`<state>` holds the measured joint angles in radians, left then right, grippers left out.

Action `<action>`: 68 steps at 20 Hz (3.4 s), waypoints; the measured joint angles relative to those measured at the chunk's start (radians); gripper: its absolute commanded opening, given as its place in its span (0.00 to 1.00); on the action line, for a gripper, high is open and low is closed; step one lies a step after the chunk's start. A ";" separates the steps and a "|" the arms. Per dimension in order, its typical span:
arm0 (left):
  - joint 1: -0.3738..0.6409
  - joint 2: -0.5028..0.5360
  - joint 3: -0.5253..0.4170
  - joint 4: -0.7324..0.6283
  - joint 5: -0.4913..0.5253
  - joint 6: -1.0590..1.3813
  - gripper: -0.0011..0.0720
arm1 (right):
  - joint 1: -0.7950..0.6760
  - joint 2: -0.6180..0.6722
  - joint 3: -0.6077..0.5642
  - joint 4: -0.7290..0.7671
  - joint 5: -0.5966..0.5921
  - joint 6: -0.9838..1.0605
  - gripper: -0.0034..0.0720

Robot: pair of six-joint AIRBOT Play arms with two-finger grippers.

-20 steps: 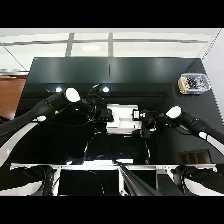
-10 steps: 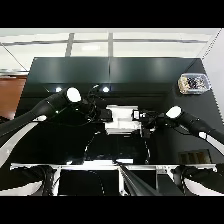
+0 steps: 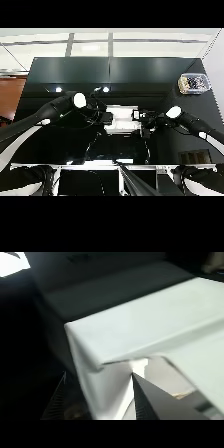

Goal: Fold the box and place the chain.

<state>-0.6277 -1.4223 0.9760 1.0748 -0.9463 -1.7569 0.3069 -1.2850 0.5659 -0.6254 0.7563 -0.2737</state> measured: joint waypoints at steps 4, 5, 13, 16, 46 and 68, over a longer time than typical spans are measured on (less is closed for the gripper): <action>-0.026 0.000 0.007 0.049 0.013 -0.058 0.67 | 0.000 0.000 0.000 0.000 0.000 0.000 0.50; -0.034 0.000 0.013 0.062 0.014 -0.076 0.67 | 0.000 0.000 0.000 0.000 0.000 0.000 0.50; -0.162 -0.079 0.178 0.336 -0.116 -0.288 0.66 | 0.000 0.000 0.000 0.000 0.000 0.000 0.50; -0.204 -0.130 0.236 0.424 -0.185 -0.363 0.60 | 0.000 0.000 0.000 0.000 0.000 0.000 0.50; -0.236 -0.228 0.307 0.463 -0.269 -0.583 0.06 | 0.000 0.000 0.000 0.000 -0.001 0.001 0.50; -0.225 -0.228 0.312 0.462 -0.262 -0.572 0.06 | -0.010 0.079 -0.001 -0.132 0.010 0.134 0.77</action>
<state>-0.8532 -1.6505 1.2877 1.5364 -1.2087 -2.3287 0.2970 -1.2060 0.5652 -0.7574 0.7666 -0.1398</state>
